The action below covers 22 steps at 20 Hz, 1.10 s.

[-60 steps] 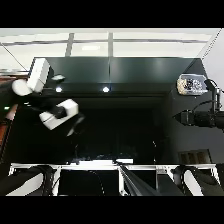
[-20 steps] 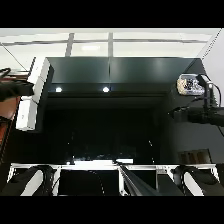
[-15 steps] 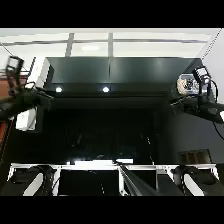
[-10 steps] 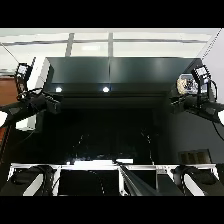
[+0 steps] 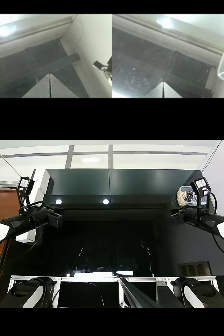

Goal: Fold the box and place the chain.

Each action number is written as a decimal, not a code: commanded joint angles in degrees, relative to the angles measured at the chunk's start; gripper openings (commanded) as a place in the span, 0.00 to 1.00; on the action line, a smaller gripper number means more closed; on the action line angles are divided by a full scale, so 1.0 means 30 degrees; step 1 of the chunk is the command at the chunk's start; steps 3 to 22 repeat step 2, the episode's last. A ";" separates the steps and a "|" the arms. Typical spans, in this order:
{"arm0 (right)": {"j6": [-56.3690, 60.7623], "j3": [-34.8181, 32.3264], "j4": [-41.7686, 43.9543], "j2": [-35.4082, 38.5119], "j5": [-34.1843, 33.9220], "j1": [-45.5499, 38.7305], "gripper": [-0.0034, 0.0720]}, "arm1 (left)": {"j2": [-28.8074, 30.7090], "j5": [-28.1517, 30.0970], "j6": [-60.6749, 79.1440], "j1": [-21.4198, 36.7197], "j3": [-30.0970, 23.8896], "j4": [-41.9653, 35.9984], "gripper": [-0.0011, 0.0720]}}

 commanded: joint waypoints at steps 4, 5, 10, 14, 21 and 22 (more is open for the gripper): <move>0.0000 0.0000 -0.0022 -0.0015 -0.0015 0.0007 0.07 | 0.0007 0.0022 -0.0007 -0.0007 -0.0015 0.0000 0.06; 0.0000 0.0000 -0.0022 -0.0015 -0.0015 0.0007 0.07 | 0.0007 0.0022 -0.0007 -0.0007 -0.0015 0.0000 0.06; 0.0000 0.0000 -0.0022 -0.0015 -0.0015 0.0007 0.07 | 0.0007 0.0022 -0.0007 -0.0007 -0.0015 0.0000 0.06; 0.0000 0.0000 -0.0022 -0.0015 -0.0015 0.0007 0.07 | 0.0007 0.0022 -0.0007 -0.0007 -0.0015 0.0000 0.06; 0.0000 0.0000 -0.0022 -0.0015 -0.0015 0.0007 0.07 | 0.0007 0.0022 -0.0007 -0.0007 -0.0015 0.0000 0.06; 0.0000 0.0000 -0.0022 -0.0015 -0.0015 0.0007 0.07 | 0.0007 0.0022 -0.0007 -0.0007 -0.0015 0.0000 0.06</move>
